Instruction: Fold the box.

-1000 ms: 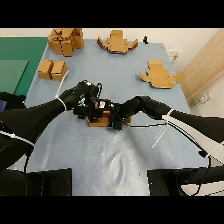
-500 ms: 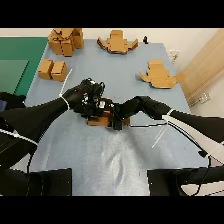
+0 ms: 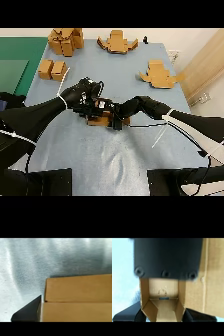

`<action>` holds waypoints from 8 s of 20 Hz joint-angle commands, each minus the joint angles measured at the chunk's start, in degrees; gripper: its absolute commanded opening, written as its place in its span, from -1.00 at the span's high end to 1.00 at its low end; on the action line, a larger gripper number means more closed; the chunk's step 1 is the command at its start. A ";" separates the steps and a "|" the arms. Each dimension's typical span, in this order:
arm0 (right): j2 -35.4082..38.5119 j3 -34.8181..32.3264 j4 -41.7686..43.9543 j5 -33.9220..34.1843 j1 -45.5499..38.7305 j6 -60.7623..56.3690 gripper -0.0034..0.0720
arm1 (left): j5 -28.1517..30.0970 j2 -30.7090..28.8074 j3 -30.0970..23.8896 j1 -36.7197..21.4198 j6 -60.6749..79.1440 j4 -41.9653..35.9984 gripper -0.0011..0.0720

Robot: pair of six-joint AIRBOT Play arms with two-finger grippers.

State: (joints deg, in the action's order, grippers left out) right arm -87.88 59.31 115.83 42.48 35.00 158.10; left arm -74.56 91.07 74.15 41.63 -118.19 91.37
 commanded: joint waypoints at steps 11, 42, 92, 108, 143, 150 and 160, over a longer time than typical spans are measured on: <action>-0.02 0.02 -0.07 0.07 -0.02 0.00 -0.45 | 5.03 1.70 -1.79 -1.38 4.92 -7.61 0.92; -0.02 0.02 0.09 0.59 0.02 -0.13 -0.45 | 9.66 -15.15 -30.51 -39.58 139.29 -52.11 -0.55; 17.44 0.02 3.10 9.81 -5.86 -19.21 -0.41 | 18.67 -3.82 -23.10 -22.75 136.61 -52.37 0.49; -21.07 26.69 19.02 18.08 -8.37 -31.63 0.89 | 18.03 -3.82 -23.10 -22.71 136.58 -52.41 0.49; 5.66 -6.05 16.81 -7.15 -2.14 13.86 0.85 | 18.62 -3.82 -23.10 -22.80 136.58 -52.41 0.49; 5.16 -5.88 18.97 -7.89 -2.14 8.33 -0.33 | 18.62 -3.82 -23.10 -22.80 136.58 -52.41 0.49; 22.53 -6.86 4.59 8.24 -17.73 -27.91 0.88 | 18.67 -3.82 -23.10 -22.80 136.58 -52.39 0.49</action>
State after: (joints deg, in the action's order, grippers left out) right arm -71.40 53.15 122.96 44.25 23.90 142.56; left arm -55.92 87.29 51.05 18.87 18.33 38.96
